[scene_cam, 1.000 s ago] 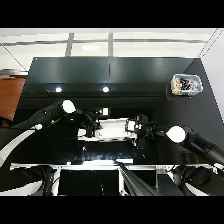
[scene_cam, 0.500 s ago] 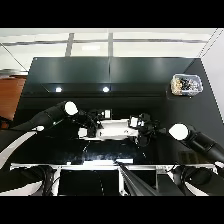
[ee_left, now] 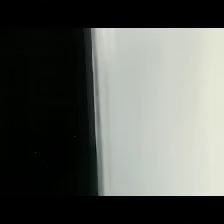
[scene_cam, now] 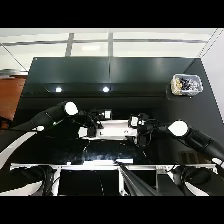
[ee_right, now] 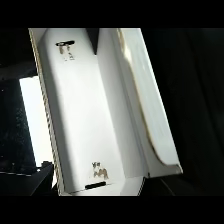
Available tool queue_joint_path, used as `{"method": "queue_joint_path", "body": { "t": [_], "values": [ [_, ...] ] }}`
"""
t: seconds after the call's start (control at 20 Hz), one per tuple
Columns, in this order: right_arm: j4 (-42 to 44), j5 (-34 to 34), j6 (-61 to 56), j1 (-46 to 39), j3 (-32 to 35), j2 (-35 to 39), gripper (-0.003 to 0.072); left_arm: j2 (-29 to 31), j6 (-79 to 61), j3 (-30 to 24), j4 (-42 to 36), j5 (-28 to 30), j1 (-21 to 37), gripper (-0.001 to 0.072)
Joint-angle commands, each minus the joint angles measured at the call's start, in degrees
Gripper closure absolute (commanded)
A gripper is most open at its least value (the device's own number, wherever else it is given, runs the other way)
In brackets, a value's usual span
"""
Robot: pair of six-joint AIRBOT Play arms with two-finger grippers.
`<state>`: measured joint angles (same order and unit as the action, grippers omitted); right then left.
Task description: Fold the box and place the chain.
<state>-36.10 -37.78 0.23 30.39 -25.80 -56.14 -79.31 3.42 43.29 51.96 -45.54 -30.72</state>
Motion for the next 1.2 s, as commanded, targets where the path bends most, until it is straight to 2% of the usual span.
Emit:
{"method": "queue_joint_path", "body": {
  "t": [0.0,0.3,0.55,0.8,1.15],
  "values": [
    [3.2,-2.3,5.1,0.0,0.0,-2.5,-0.0033,0.0,0.0,0.0,0.1,0.1,0.1,0.0681],
    [3.1,-1.9,11.4,0.0,0.0,-8.5,-0.0033,0.0,0.1,0.0,0.1,0.1,0.1,0.0681],
    [3.5,-0.2,11.7,0.0,0.0,-9.0,-0.0033,-0.1,1.3,0.0,0.1,0.1,0.1,0.0681],
    [7.6,0.2,15.0,0.0,0.0,-10.5,-0.0033,-0.1,1.3,0.0,0.1,0.1,0.1,0.0681],
    [7.6,1.0,15.0,0.0,0.0,-11.1,-0.0033,-0.1,1.3,0.0,0.1,0.1,0.1,0.0680]
  ]
}}
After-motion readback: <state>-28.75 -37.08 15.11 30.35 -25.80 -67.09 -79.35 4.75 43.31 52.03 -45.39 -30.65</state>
